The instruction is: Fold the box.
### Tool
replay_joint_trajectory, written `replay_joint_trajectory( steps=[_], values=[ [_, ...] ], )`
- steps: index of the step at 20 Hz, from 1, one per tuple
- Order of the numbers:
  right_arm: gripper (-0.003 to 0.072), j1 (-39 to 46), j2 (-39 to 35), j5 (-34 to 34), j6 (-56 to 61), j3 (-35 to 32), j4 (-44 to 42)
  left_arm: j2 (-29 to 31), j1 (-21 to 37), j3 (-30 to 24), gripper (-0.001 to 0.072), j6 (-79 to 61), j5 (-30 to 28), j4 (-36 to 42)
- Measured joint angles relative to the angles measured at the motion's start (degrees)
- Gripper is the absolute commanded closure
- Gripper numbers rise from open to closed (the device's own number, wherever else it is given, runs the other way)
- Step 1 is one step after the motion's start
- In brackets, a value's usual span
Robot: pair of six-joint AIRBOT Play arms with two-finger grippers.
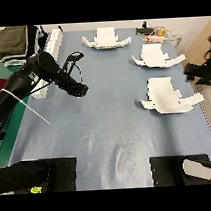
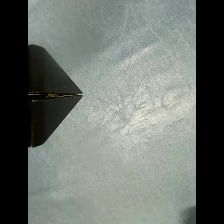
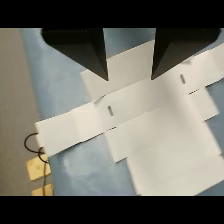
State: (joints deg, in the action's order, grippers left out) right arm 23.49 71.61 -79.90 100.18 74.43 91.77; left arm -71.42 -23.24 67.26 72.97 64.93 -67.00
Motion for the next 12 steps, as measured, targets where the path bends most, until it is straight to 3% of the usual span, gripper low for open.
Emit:
replay_joint_trajectory(
  steps=[5,12],
  values=[
    [0.026,13.9,14.23,-1.68,-10.82,7.02,-1.03,0.0,0.0,0.0,0.0695,0.0,0.0,0.04],
    [0.0261,22.69,25.94,-5.46,-22.16,14.49,-10.56,0.0,0.0,0.0,0.0694,0.02,-0.02,-0.13]
  ],
)
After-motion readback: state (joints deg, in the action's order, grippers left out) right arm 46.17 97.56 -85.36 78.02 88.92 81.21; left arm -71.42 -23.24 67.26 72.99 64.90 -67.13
